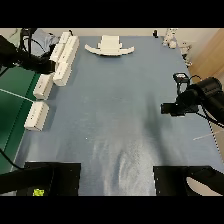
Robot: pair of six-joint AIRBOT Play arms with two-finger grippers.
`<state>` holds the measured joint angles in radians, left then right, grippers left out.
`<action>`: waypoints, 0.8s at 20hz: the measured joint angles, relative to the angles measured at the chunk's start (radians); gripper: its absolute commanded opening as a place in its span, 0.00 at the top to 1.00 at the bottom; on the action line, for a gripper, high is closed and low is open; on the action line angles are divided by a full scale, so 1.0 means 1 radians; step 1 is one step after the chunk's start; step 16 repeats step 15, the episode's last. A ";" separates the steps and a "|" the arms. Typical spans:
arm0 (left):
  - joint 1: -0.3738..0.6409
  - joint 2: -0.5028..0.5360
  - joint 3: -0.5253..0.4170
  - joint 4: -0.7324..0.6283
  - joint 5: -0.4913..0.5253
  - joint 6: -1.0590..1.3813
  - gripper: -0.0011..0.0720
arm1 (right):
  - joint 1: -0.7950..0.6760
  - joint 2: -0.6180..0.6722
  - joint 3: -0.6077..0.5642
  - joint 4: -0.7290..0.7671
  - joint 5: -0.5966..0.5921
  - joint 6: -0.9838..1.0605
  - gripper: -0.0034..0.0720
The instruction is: Fold the box.
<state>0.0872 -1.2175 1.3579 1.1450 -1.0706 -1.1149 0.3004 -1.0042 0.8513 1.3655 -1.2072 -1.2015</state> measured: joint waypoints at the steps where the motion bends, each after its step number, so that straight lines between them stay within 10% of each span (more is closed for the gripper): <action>1: -0.031 0.027 -0.016 -0.005 -0.019 -0.017 0.97 | 0.000 0.000 0.000 0.000 0.000 0.000 0.93; 9: -0.374 0.206 -0.309 -0.014 0.060 -0.174 0.97 | 0.000 0.000 0.000 0.000 0.000 0.000 0.93; 16: -0.477 0.226 -0.399 -0.021 0.067 -0.208 0.97 | 0.000 0.000 0.000 0.000 0.000 0.000 0.93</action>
